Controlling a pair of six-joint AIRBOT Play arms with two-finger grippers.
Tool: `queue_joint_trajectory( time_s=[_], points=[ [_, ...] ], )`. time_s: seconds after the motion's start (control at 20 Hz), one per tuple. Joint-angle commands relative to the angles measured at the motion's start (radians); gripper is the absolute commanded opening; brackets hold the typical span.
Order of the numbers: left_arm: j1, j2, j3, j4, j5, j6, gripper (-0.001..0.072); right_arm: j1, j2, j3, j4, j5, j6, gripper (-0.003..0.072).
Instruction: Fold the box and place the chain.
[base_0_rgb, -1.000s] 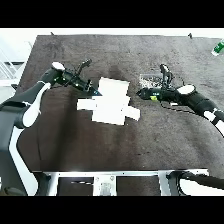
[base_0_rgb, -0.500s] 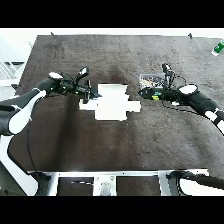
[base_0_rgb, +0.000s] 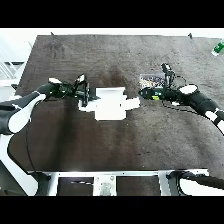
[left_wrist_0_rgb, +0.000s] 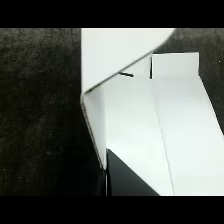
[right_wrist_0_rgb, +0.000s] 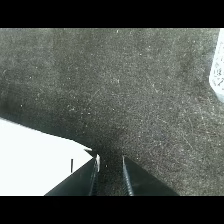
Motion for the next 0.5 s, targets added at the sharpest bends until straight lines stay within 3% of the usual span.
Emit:
queue_joint_trajectory(
  time_s=[0.0,0.45],
  points=[
    [0.001,-0.022,-0.004,-0.008,0.0,0.042,0.0018,0.0,0.0,0.0,0.0,0.0,-0.002,0.0196],
    [0.001,-0.047,-0.001,-0.014,-0.014,0.068,0.0018,0.013,-0.002,0.0,0.0,0.0,-0.001,0.0197]
  ],
)
